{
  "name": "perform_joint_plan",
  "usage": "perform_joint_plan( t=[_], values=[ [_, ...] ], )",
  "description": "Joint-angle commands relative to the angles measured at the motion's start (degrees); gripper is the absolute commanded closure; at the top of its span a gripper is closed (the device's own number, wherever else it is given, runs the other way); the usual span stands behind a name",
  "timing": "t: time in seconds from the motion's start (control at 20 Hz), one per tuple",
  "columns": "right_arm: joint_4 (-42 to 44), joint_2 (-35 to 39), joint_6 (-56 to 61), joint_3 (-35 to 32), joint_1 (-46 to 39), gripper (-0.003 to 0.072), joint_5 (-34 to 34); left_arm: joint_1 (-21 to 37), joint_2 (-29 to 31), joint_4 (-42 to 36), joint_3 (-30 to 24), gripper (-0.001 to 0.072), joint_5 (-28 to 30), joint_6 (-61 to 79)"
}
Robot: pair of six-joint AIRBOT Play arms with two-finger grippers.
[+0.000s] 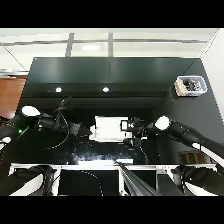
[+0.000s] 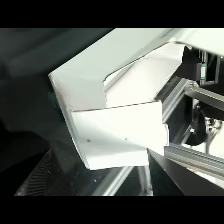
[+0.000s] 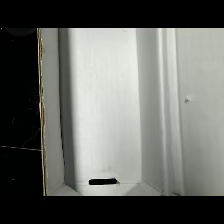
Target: Fold the box and place the chain.
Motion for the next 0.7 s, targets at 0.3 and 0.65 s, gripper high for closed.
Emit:
perform_joint_plan(
  t=[0.3, 0.65],
  values=[
    [0.0, 0.0, 0.0, 0.0, 0.04, 0.0557, 0.0, -9.64, 0.81, 0.61, 1.62, 0.015, 7.5, -6.62],
    [0.02, 0.0, 0.0, 0.0, 0.04, 0.0557, 0.0, -17.57, 0.72, 11.26, 8.76, 0.0245, 10.43, -20.96]
  ],
)
